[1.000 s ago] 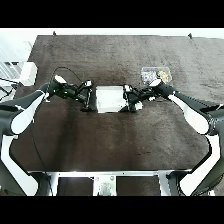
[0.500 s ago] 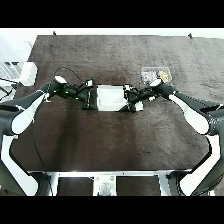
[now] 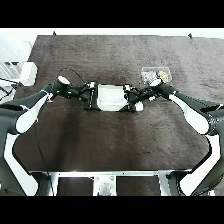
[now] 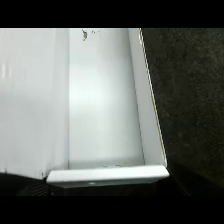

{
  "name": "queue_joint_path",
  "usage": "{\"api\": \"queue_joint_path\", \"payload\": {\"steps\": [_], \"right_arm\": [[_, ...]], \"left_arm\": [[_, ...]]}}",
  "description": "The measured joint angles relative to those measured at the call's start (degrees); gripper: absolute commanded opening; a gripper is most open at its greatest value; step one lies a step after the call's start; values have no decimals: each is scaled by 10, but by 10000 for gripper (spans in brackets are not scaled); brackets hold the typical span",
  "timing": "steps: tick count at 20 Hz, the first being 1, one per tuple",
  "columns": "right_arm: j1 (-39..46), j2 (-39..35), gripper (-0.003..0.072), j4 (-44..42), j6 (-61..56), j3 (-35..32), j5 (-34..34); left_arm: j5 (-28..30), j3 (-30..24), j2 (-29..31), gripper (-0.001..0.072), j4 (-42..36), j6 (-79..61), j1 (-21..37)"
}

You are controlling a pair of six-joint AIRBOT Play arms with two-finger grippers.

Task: Fold the box and place the chain.

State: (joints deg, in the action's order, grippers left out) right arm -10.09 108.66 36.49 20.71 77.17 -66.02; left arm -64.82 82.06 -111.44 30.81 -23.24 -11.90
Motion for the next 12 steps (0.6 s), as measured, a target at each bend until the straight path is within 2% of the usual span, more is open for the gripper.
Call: {"api": "queue_joint_path", "payload": {"steps": [12], "right_arm": [[0, 0, 583, 1, 0, 0, -2]], "left_arm": [[-42, 27, -26, 720, -13, 4, -2]]}}
